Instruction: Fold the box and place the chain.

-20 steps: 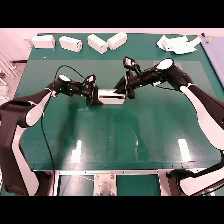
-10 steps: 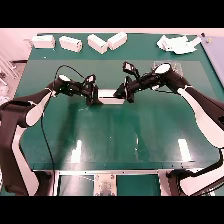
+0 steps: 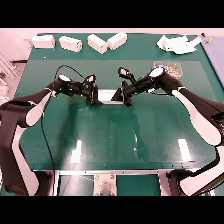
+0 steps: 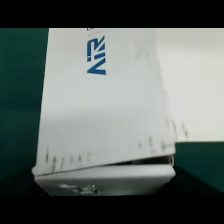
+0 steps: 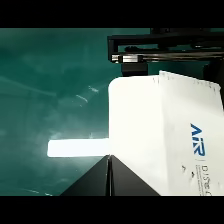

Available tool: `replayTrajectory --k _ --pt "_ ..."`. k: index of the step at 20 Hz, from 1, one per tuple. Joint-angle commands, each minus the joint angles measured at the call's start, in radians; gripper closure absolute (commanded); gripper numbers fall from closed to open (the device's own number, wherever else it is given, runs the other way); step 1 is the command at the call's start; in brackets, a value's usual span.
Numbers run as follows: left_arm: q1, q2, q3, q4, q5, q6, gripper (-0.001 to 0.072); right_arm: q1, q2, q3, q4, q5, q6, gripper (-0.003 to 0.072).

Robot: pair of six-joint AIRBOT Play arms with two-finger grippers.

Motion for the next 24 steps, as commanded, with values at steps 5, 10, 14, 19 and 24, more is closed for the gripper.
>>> replayTrajectory --k 5,10,14,19,24 --pt "0.0 0.0 0.001 0.0 0.001 0.0 0.0239 0.008 -0.003 0.001 -0.019 0.033 0.026 0.0683" --pt "0.0 0.0 0.0 0.0 0.0 0.0 0.0239 0.009 -0.007 0.002 -0.022 -0.068 0.003 0.0684" --pt "0.0 0.0 0.0 0.0 0.001 0.0 0.0239 0.014 -0.005 0.005 -0.034 0.016 -0.001 0.0685" --pt "0.0 0.0 0.0 0.0 0.0 0.0 0.0239 0.015 0.048 -0.037 -0.037 0.044 0.005 0.0688" --pt "0.0 0.0 0.0 0.0 0.001 0.0 0.0239 0.015 0.037 -0.063 -0.037 -0.07 -0.006 0.0687"
